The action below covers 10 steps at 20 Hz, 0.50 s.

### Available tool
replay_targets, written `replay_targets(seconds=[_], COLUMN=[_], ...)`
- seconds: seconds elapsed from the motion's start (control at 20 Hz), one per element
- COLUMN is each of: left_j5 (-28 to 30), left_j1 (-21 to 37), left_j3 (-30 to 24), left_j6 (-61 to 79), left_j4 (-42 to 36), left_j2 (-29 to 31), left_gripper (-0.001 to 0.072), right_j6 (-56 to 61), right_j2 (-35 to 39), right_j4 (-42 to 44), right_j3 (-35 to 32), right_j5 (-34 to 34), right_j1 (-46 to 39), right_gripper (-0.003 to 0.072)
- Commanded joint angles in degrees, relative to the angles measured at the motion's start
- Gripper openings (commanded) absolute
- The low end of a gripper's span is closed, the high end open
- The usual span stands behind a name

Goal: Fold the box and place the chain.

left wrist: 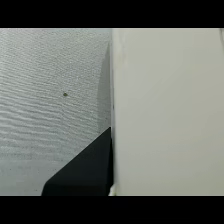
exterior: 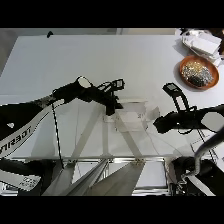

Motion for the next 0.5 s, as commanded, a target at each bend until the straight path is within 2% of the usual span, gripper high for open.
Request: replay_targets(seconds=[0.0, 0.25, 0.45], left_j5=[0.0, 0.0, 0.0], left_j1=[0.0, 0.0, 0.0], left_j3=[0.0, 0.0, 0.0], left_j6=[0.0, 0.0, 0.0], left_j4=[0.1, 0.1, 0.1], left_j2=[0.0, 0.0, 0.0], left_gripper=[0.0014, 0.001, 0.0012], right_j6=[0.0, 0.0, 0.0], right_j2=[0.0, 0.0, 0.0], right_j4=[0.0, 0.0, 1.5], right_j3=[0.0, 0.0, 0.0], right_j5=[0.0, -0.1, -4.9], right_j1=[0.0, 0.0, 0.0], right_gripper=[0.0343, 0.0343, 0.0342])
